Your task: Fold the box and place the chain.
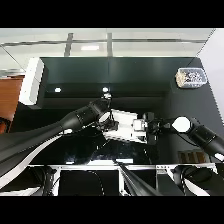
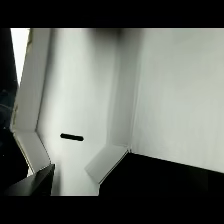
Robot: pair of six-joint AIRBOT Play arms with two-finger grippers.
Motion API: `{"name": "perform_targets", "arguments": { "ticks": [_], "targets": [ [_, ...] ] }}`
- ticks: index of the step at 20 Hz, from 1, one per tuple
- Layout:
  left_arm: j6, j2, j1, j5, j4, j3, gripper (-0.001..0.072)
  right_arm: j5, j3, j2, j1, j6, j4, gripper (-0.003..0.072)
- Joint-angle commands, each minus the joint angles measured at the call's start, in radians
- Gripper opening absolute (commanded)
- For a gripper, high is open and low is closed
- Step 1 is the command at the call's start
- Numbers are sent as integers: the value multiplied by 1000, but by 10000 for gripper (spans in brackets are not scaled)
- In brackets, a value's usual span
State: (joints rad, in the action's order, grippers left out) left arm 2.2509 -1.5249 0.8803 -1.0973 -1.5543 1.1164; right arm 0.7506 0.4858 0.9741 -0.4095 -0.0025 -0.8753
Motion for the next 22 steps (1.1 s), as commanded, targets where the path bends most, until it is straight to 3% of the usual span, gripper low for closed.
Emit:
{"name": "perform_targets", "arguments": {
  "ticks": [1, 6, 18, 19, 20, 21, 22],
  "targets": [
    [19, 0, -1, 11, -4, 1, 25, 51, 0, -6, 19, 20, -31, 709],
    [118, 0, -2, 11, -52, 1, 25, 87, 0, -5, 129, 16, 46, 709],
    [139, -1, -2, 14, -54, 1, 28, 30, 0, 103, 131, -242, 238, 703],
    [139, -1, -2, 15, -54, 1, 29, 31, 0, 110, 131, -242, 238, 556],
    [139, -1, -2, 16, -54, 1, 28, 31, 0, 113, 131, -242, 239, 462],
    [139, -1, -2, 16, -54, 1, 28, 31, 0, 113, 131, -242, 240, 461],
    [139, -1, -2, 16, -54, 1, 28, 31, 0, 113, 131, -242, 240, 343]
  ]
}}
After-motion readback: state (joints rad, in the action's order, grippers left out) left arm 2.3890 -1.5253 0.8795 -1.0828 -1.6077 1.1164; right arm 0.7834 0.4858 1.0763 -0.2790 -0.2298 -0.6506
